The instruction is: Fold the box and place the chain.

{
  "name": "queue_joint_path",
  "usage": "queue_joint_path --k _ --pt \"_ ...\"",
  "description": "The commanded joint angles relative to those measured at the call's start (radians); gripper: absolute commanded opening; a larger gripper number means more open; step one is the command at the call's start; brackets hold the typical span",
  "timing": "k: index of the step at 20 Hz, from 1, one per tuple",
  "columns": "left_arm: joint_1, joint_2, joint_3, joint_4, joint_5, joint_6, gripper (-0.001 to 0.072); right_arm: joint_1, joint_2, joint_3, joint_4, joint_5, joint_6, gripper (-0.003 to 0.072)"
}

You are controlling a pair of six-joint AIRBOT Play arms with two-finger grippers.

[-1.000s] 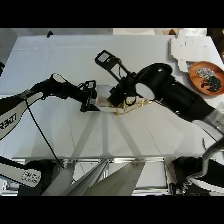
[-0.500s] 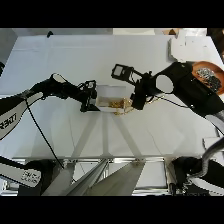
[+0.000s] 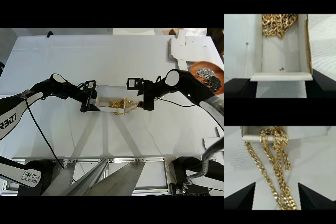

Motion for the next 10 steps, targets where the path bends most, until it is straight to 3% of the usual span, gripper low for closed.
queue_joint_path --k 1,4,10 --pt "0.0 0.0 0.0 0.0 0.0 0.0 0.0331 -0.016 -0.064 -0.005 0.132 -0.026 -0.219 0.0575" --pt "0.0 0.0 0.0 0.0 0.0 0.0 0.0331 -0.016 -0.105 -0.005 0.188 -0.036 -0.349 0.0575" --pt "0.0 0.0 0.0 0.0 0.0 0.0 0.0331 -0.016 -0.187 -0.006 0.19 -0.061 -0.363 0.0575"
